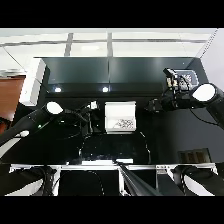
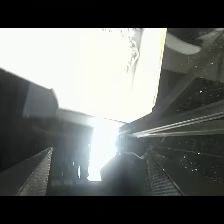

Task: Fold the box and place the chain.

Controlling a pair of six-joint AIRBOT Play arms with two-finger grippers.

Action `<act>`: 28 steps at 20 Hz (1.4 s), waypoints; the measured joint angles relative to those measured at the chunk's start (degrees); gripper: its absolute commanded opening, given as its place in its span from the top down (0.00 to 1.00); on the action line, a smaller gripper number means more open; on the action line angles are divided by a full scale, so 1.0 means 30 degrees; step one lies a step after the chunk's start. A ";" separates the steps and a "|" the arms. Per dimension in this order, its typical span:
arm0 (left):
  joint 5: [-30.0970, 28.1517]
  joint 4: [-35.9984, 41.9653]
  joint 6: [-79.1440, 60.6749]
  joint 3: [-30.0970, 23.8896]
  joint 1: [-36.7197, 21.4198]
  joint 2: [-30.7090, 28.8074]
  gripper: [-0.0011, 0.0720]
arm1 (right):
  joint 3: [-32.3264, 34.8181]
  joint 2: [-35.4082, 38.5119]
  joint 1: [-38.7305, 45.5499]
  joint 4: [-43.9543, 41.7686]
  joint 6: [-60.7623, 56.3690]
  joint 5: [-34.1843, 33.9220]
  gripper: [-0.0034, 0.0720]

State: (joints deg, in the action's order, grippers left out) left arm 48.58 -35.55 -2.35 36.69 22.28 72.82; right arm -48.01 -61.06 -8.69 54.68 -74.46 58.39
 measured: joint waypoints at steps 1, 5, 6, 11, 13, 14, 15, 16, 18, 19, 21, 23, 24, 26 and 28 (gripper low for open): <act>-0.0051 0.0532 -0.0845 0.0000 0.0044 0.0248 0.02 | 0.0000 0.0000 0.0000 0.0000 -0.0029 -0.0007 0.52; -0.0095 0.2142 -0.3330 0.0000 0.0131 0.0969 0.02 | 0.0000 -0.0007 0.0000 0.0000 -0.0036 -0.0044 0.52; -0.0138 0.2477 -0.3701 -0.0007 0.0146 0.1056 0.02 | 0.0000 -0.0007 0.0000 0.0000 -0.0029 -0.0066 0.52; -0.0182 0.3767 -0.5034 -0.0007 0.0197 0.1239 0.02 | 0.0000 -0.0007 0.0000 -0.0007 -0.0036 -0.0248 0.52; -0.0204 0.4116 -0.5413 -0.0007 0.0204 0.1275 0.02 | 0.0000 -0.0022 0.0000 -0.0007 -0.0036 -0.0328 0.52; -0.0204 0.4291 -0.5537 0.0000 0.0204 0.1290 0.02 | 0.0000 -0.0022 0.0000 -0.0015 -0.0044 -0.0415 0.52; -0.0197 0.4335 -0.5610 0.0000 0.0204 0.1311 0.02 | 0.0000 -0.0022 0.0000 -0.0007 -0.0044 -0.0452 0.52; -0.0182 0.4408 -0.5690 0.0022 0.0204 0.1341 0.02 | 0.0000 -0.0022 0.0000 -0.0007 -0.0044 -0.0539 0.52; -0.0160 0.4503 -0.5778 0.0087 0.0240 0.1399 0.02 | 0.0000 -0.0022 0.0000 -0.0007 -0.0036 -0.0663 0.52; -0.0182 0.4503 -0.5799 0.0138 0.0299 0.1435 0.02 | 0.0000 -0.0022 0.0000 -0.0015 -0.0036 -0.0714 0.52; -0.0328 0.4517 -0.5821 0.0233 0.0546 0.1501 0.02 | 0.0000 -0.0022 0.0000 -0.0022 -0.0044 -0.0823 0.52; -0.0641 0.4510 -0.5872 0.0321 0.0882 0.1566 0.02 | 0.0000 -0.0022 0.0000 -0.0022 -0.0044 -0.0918 0.52; -0.0831 0.4510 -0.5872 0.0357 0.1020 0.1588 0.02 | 0.0000 -0.0022 0.0000 -0.0029 -0.0044 -0.0969 0.52; -0.1027 0.4466 -0.5865 0.0393 0.1202 0.1603 0.04 | 0.0000 -0.0022 0.0000 -0.0051 -0.0044 -0.1020 0.52; -0.1209 0.4459 -0.5850 0.0408 0.1297 0.1617 0.36 | 0.0000 -0.0022 -0.0015 -0.0080 -0.0036 -0.1166 0.52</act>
